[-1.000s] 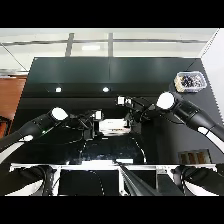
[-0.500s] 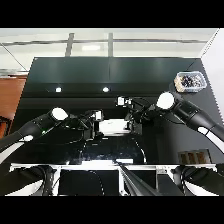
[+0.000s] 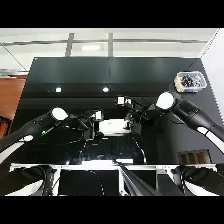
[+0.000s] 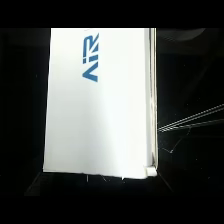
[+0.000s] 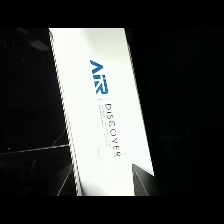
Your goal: Fold the box and place the chain.
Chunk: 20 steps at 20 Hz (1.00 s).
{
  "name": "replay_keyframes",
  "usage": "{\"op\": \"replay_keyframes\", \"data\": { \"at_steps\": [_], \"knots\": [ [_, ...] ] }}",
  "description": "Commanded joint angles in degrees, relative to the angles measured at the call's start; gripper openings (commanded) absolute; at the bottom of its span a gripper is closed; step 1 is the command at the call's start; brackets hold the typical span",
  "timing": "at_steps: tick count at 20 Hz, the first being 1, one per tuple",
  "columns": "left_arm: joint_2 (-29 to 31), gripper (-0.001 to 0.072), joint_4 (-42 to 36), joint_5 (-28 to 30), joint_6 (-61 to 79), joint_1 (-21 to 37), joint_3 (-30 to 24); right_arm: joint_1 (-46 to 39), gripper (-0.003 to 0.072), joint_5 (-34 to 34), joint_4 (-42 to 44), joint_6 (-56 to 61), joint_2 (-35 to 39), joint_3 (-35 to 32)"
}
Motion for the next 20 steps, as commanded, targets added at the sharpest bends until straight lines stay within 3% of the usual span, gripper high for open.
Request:
{"op": "replay_keyframes", "data": {
  "at_steps": [1, 12, 20],
  "knots": [
    [0.0, 0.0483, 0.0, 0.0, 0.0, 0.0, 0.0, 0.1, 0.044, -0.5, -0.3, -0.1, -0.2, 0.0],
    [0.0, 0.0484, 0.0, 0.0, 0.0, 0.0, 0.0, 0.0, 0.0441, 0.1, 0.0, 0.0, -1.2, 0.0],
    [0.0, 0.0484, 0.0, 0.0, 0.0, 0.0, 0.0, -4.0, 0.0442, 3.3, -0.1, 10.2, 5.7, 2.7]
  ]
}}
